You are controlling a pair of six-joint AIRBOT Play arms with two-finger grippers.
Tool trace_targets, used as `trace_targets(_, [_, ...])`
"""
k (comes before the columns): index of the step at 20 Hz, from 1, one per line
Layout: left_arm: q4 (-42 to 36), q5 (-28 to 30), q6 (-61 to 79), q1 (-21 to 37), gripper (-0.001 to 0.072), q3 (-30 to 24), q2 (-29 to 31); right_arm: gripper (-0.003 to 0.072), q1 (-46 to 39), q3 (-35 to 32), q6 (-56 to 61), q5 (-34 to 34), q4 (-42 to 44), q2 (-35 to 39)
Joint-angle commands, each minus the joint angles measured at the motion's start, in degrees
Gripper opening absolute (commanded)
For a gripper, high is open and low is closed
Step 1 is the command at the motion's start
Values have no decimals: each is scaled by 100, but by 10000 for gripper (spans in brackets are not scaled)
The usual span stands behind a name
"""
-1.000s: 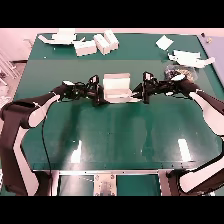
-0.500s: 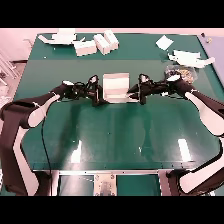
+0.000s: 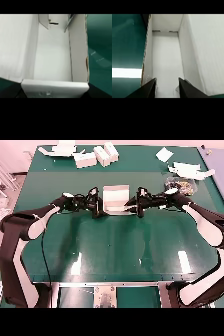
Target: Fold the box and place the chain.
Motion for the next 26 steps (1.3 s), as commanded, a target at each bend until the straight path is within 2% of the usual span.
trace_targets(1, [-20, -11, -15, 0, 479, -2, 0, 392, 2, 2, 9, 332, -20, -33])
trace_targets(2, [-17, -11, -15, 0, 479, -2, 0, 428, -13, 2, 9, 264, -24, -33])
trace_targets(4, [-20, -11, -15, 0, 479, -2, 0, 438, -55, 2, -61, 109, -24, -50])
trace_targets(14, [-17, -13, -15, 0, 479, -2, 0, 443, -79, 33, -658, -240, 155, -232])
trace_targets(15, [-20, -13, -17, 0, 479, -2, 0, 521, -79, 44, -667, -243, 225, -247])
trace_targets(16, [-17, -13, -15, 0, 479, -2, 0, 564, -79, 44, -791, -234, 319, -262])
trace_targets(17, [-17, -13, -15, 0, 479, -2, 0, 565, -79, 44, -922, -232, 345, -267])
trace_targets(18, [-17, -13, -15, 0, 479, -2, 0, 606, -79, 44, -955, -186, 348, -267])
trace_targets(21, [-17, -11, -15, 0, 479, -2, 0, 610, -63, 42, -953, 118, 350, -267])
trace_targets(26, [-17, -13, -15, 0, 479, -2, 0, 609, -98, 44, -704, 114, 343, -262])
